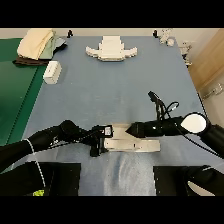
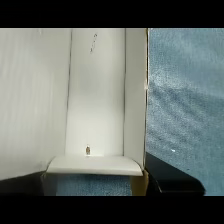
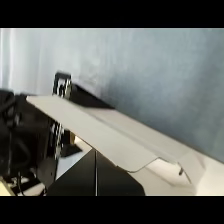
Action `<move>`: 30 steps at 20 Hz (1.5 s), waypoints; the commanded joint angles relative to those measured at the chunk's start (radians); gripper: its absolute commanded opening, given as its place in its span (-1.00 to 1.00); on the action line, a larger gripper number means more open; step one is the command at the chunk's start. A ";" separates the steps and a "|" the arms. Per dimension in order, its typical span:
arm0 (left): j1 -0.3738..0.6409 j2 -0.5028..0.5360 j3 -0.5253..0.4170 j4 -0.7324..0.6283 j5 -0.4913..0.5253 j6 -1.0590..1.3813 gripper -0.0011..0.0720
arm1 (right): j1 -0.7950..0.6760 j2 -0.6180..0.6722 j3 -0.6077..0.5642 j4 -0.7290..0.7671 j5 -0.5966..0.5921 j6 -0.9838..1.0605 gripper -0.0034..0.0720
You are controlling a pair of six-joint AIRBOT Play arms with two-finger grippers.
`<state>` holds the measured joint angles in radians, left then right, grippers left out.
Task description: Fold the box.
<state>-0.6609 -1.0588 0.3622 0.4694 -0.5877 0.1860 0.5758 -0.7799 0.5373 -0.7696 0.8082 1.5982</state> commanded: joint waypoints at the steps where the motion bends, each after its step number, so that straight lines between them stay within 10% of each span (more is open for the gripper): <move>1: 0.000 0.000 0.000 0.006 0.009 -0.007 0.15 | 0.000 -0.091 0.002 0.027 -0.171 0.013 -0.90; 9: 0.000 0.000 0.000 0.005 0.011 -0.007 0.15 | 0.011 -0.343 0.002 -0.003 -0.240 -0.085 -0.90; 20: 0.000 0.000 0.000 0.005 0.011 -0.007 0.15 | 0.012 -0.351 0.002 0.003 -0.204 -0.236 -0.90; 30: 0.000 0.000 0.000 0.005 0.011 -0.007 0.15 | 0.011 -0.005 0.043 -0.098 -0.063 -0.306 -0.90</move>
<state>-0.6609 -1.0584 0.3622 0.4747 -0.5762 0.1791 0.5865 -0.9100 0.5724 -0.8127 0.6582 1.3048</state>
